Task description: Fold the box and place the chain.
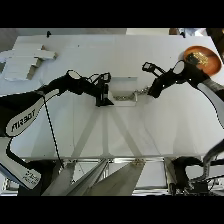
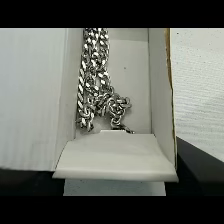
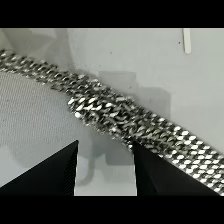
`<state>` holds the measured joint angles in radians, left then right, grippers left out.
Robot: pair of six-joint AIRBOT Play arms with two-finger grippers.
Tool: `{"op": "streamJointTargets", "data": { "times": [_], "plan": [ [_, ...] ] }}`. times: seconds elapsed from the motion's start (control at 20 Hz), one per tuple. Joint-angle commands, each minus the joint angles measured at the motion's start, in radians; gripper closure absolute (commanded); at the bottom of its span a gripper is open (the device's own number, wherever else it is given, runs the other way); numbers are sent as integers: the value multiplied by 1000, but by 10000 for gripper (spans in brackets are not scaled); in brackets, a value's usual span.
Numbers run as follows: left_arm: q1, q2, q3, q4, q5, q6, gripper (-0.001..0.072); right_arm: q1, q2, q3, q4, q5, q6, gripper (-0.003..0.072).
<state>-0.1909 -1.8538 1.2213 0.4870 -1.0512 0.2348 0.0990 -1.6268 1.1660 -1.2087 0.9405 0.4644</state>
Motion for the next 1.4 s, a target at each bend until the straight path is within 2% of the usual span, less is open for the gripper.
{"op": "streamJointTargets", "data": {
  "times": [0.0,0.15,0.25,0.4,0.6,0.8,1.05,1.35],
  "plan": [
    [0,0,0,0,0,0,234,12,-26,0,2,-98,8,401],
    [0,0,0,0,0,0,234,16,-35,0,-3,-116,21,470],
    [0,0,0,0,0,0,234,16,-35,0,-12,-104,51,666],
    [0,0,0,0,0,0,234,16,-21,0,-11,-49,63,675],
    [0,0,0,0,0,0,234,16,69,0,-2,19,63,675],
    [0,0,0,0,0,0,234,24,182,0,97,80,62,674],
    [0,0,0,0,0,0,234,114,221,2,119,170,62,674],
    [0,0,0,0,0,0,234,241,221,2,229,82,62,674]
  ]
}}
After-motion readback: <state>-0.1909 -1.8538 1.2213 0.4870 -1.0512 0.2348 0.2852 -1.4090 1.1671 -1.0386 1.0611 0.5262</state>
